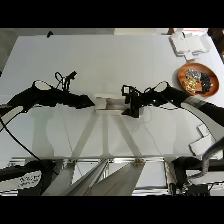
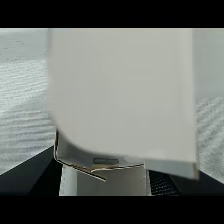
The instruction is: Fold the box and place the chain.
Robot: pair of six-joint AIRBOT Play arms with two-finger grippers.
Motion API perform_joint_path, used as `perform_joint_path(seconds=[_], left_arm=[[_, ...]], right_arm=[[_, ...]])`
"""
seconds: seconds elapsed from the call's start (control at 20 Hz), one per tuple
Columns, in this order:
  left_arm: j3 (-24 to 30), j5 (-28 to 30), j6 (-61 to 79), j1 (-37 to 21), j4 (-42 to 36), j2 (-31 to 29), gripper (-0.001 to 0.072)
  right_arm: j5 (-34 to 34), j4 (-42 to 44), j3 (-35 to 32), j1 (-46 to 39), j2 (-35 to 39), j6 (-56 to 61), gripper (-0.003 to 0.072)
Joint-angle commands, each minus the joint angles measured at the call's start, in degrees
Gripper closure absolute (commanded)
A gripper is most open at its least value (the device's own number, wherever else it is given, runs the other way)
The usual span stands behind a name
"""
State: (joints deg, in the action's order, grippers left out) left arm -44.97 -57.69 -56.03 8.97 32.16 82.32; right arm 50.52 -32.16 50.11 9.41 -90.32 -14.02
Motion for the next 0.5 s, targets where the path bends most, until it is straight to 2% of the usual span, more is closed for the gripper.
perform_joint_path(seconds=[0.0, 0.45], left_arm=[[0.02, -0.44, 1.03, 0.02, -1.66, -0.04, 0.0472], [0.02, -2.56, 0.98, -2.6, -1.42, -0.55, 0.0474]], right_arm=[[0.02, 0.0, 0.0, -0.02, -0.04, 0.02, 0.0282], [0.02, 0.0, 0.0, -0.02, -0.04, 0.02, 0.0282]])
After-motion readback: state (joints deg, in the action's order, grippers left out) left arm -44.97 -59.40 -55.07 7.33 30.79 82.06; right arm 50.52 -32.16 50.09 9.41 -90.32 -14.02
